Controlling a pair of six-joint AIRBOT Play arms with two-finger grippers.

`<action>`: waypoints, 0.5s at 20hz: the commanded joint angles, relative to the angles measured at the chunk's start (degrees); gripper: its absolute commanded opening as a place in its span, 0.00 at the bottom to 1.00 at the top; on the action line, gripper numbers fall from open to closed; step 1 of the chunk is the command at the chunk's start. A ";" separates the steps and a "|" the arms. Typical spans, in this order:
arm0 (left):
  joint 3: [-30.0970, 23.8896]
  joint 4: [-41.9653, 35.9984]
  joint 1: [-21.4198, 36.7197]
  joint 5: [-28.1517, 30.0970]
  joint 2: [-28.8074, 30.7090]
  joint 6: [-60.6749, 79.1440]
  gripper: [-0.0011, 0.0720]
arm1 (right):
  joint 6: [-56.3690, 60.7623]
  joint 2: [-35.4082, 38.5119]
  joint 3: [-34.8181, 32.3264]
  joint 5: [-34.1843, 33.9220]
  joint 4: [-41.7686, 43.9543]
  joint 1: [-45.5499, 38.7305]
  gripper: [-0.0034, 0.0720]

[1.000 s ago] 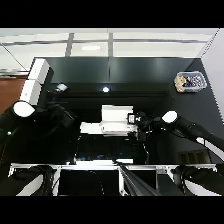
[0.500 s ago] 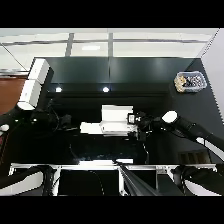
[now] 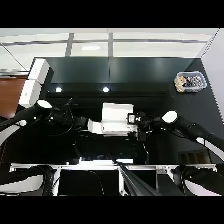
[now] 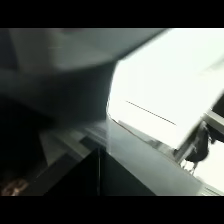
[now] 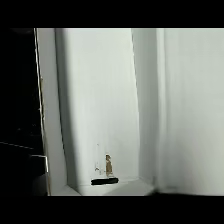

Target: Fold the box and place the chain.

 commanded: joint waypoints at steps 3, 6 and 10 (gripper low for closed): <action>0.17 -3.82 -0.70 -2.80 -0.22 4.46 0.73 | -0.02 -0.04 0.00 0.02 0.00 0.02 0.21; 0.17 -4.70 -0.74 -3.50 -0.20 4.44 0.98 | -0.02 -0.04 0.00 0.02 0.02 0.02 0.21; 1.77 -4.70 -2.89 -4.83 -0.11 4.02 0.97 | 0.00 -0.04 0.00 0.02 0.02 0.02 0.21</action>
